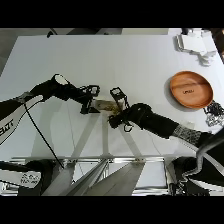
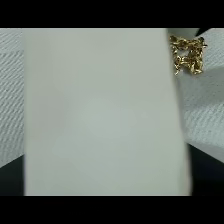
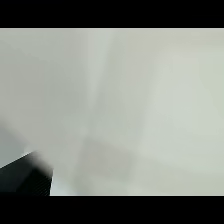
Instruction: Fold the box and place the chain.
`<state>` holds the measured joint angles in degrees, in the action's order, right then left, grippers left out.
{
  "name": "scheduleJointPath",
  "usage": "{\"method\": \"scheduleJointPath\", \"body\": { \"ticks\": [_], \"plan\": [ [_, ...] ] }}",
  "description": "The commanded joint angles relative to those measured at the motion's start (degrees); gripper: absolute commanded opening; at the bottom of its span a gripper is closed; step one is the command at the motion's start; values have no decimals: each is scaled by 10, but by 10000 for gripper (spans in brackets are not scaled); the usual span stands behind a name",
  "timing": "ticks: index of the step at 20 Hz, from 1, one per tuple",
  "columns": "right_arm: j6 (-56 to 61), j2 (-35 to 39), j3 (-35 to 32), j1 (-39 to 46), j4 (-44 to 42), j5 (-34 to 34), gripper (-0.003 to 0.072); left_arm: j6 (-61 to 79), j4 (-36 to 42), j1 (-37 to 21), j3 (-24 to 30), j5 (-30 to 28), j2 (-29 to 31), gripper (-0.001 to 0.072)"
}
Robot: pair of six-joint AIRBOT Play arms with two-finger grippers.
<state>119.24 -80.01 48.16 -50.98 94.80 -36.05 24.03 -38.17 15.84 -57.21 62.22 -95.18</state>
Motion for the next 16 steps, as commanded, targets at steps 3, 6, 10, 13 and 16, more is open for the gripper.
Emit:
{"method": "scheduleJointPath", "body": {
  "ticks": [3, 6, 10, 13, 16],
  "plan": [
    [27, -11, 0, -1, 22, -12, 316, 0, 0, 0, 0, 2, 0, 433],
    [26, -11, 0, -2, 16, -43, 31, 0, 0, 0, 0, 2, 0, 433],
    [10, -1, 0, -1, 16, -118, 18, 0, 0, 0, 0, 2, 0, 433],
    [-35, 37, 0, -1, 2, -134, 18, 0, 0, 0, 0, 2, 0, 433],
    [-103, 88, 5, -1, -34, -109, 18, 0, 0, 0, 0, 2, 0, 433]
  ]
}}
